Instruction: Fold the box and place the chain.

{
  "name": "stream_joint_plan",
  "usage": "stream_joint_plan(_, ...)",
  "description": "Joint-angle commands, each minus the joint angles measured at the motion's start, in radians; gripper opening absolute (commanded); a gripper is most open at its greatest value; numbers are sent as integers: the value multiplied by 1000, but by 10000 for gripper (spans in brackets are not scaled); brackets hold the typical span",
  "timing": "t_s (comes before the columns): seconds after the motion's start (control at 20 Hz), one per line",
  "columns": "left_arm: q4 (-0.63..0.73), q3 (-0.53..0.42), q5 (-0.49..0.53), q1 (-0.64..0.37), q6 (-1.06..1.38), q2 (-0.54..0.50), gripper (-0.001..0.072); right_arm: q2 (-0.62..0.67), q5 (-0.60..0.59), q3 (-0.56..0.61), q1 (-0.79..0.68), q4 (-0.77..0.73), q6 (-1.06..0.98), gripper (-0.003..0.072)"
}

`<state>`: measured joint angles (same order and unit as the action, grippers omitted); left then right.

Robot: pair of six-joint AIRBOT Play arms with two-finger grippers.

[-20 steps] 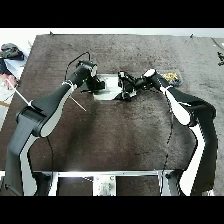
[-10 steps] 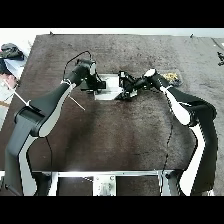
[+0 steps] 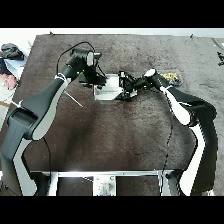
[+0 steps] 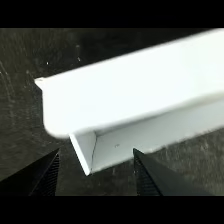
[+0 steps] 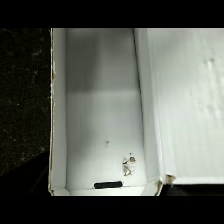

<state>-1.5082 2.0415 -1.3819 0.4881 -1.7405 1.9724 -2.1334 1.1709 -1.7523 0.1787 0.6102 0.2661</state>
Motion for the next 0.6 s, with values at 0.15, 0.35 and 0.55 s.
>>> stream_joint_plan(0.15,-38,-88,39,-14,105,-134,490,-1,0,0,1,-1,0,407)
stream_joint_plan(0.35,150,-317,244,-98,244,-268,490,-1,0,0,1,-1,-1,407)
stream_joint_plan(0.55,525,-599,490,-208,692,-374,490,-1,0,0,1,-1,0,407)
